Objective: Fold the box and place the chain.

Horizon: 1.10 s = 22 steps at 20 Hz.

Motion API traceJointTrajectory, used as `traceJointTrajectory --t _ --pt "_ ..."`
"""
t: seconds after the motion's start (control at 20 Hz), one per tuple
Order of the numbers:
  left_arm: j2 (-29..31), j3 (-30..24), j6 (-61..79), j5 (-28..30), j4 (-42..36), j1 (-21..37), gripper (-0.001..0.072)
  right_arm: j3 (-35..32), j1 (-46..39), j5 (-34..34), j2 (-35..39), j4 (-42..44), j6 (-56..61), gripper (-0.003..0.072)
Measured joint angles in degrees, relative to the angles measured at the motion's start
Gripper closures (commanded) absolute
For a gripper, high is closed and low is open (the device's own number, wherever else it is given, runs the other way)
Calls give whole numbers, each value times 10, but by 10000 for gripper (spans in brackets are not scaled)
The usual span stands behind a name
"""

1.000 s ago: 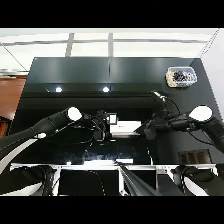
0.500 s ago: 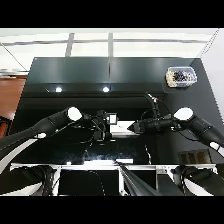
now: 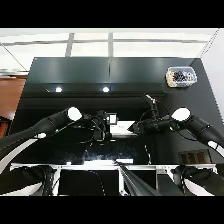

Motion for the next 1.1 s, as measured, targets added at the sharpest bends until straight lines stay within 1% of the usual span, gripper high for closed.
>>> traceJointTrajectory --t 0.2,0.4,0.45,0.5,0.65,0.85,1.0,1.1 --pt "0 0 0 0 0 0 359 2 -2 0 2 -4 -1 673" --pt "0 0 0 -2 1 1 354 28 -37 54 27 -25 -14 673" --pt "0 2 0 -8 3 3 212 40 -57 77 40 -22 -16 673" --pt "1 4 -3 -16 5 5 3 51 -80 99 55 -29 -17 673" --pt "12 9 -42 -37 24 12 -3 79 -156 139 105 -44 -19 673" --pt "56 14 -125 -76 76 17 -3 94 -256 169 158 -69 -20 673" --pt "89 21 -188 -112 100 14 -1 98 -301 177 173 -78 -19 673" --pt "97 35 -233 -117 107 1 1 99 -314 177 177 -80 -19 673"
